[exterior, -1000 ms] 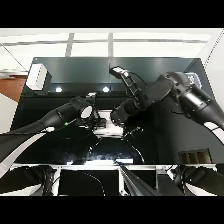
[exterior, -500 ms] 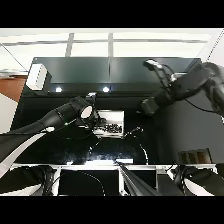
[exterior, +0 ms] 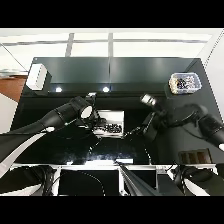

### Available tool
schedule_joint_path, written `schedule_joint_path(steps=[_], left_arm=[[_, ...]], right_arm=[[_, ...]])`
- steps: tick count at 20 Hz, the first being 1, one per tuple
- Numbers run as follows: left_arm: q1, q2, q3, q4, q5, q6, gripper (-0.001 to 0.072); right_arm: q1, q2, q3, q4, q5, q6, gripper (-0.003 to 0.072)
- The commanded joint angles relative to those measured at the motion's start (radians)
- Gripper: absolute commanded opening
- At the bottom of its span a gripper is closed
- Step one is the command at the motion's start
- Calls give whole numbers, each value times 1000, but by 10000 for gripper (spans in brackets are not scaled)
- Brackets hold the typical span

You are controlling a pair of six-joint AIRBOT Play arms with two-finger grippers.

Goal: Fold the box and place the chain.

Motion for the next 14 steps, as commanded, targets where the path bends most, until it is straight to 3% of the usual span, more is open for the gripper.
schedule_joint_path(steps=[1,3,5,7,9,11,13,14], left_arm=[[0,0,0,0,2,0,25],[0,0,0,1,3,0,25],[0,0,0,1,4,0,26],[0,0,0,1,3,0,26],[0,0,0,1,3,0,25],[0,0,0,0,1,0,26],[0,0,0,0,0,0,26],[0,0,0,0,0,0,26]], right_arm=[[115,-11,-81,8,176,-324,710],[137,-51,-88,9,203,-325,707],[147,-85,-88,16,223,-336,542],[161,-102,-88,19,259,-356,541],[181,-120,-88,27,311,-377,409],[207,-140,-88,26,362,-377,408],[224,-154,-88,26,384,-377,304],[225,-156,-88,26,382,-376,301]])
